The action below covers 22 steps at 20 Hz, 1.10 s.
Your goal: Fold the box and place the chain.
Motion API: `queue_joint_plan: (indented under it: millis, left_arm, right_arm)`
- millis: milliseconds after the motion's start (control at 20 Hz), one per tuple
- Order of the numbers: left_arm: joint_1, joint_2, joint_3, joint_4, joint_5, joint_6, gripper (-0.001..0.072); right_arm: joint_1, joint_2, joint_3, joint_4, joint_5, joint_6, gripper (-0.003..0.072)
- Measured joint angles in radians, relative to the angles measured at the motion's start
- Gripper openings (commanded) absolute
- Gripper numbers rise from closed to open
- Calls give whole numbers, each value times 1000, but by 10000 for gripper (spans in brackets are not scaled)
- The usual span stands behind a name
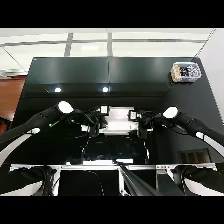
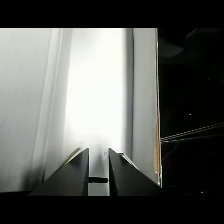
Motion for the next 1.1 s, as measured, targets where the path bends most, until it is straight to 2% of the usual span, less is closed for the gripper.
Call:
queue_joint_plan:
  millis: [50,100,150,200,250,300,350,550,700,950,1100]
  left_arm:
    - [-1,-1,0,-1,2,0,399]
    - [-2,-1,0,-3,1,-2,350]
    - [-3,-2,0,-3,0,-13,98]
    - [-3,-2,0,1,3,-26,113]
    - [-4,-2,0,5,0,-32,305]
    - [-4,-2,0,7,-5,-44,226]
    - [-4,-2,1,11,-6,-57,17]
    - [17,39,9,101,-51,-171,24]
    - [83,107,12,214,-95,-355,24]
    - [285,202,7,398,-226,-782,24]
    - [418,200,-21,422,-287,-1027,25]
  right_arm:
    - [0,0,0,0,0,0,127]
    - [0,0,0,0,0,0,128]
    - [0,0,0,0,0,0,128]
    - [0,0,0,0,0,0,127]
    - [0,0,0,0,0,0,127]
    - [0,0,0,0,0,0,128]
    - [0,0,0,0,0,0,127]
    - [0,0,0,0,0,0,128]
    - [0,0,0,0,0,0,128]
    - [0,0,0,0,0,0,128]
    - [0,0,0,0,0,0,128]
